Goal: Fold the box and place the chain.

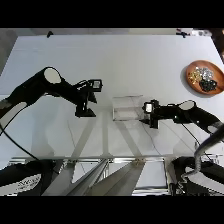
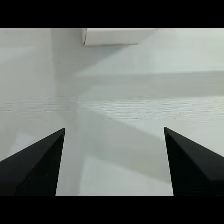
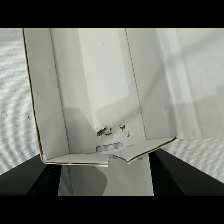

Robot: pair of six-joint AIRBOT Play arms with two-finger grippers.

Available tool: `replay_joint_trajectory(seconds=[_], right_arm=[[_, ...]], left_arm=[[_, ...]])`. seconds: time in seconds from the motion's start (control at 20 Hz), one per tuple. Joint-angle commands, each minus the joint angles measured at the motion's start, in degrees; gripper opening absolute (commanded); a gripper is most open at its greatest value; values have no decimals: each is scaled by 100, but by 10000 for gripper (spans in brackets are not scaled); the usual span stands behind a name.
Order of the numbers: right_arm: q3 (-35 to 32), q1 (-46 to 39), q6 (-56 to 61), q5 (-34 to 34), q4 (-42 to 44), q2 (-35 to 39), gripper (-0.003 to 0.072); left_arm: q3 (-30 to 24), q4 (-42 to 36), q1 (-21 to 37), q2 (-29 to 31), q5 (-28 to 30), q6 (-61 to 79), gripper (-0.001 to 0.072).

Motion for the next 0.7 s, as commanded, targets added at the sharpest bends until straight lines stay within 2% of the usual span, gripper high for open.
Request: replay_joint_trajectory(seconds=[0.0,0.25,0.65], right_arm=[[0,0,2,2,0,-2,567],[0,0,2,2,0,-2,567],[-2,0,2,0,0,-2,567]], left_arm=[[-46,-319,-136,-470,326,341,701],[-46,-468,-544,-603,1078,133,712],[-46,-654,-1167,-835,1626,-131,713]])
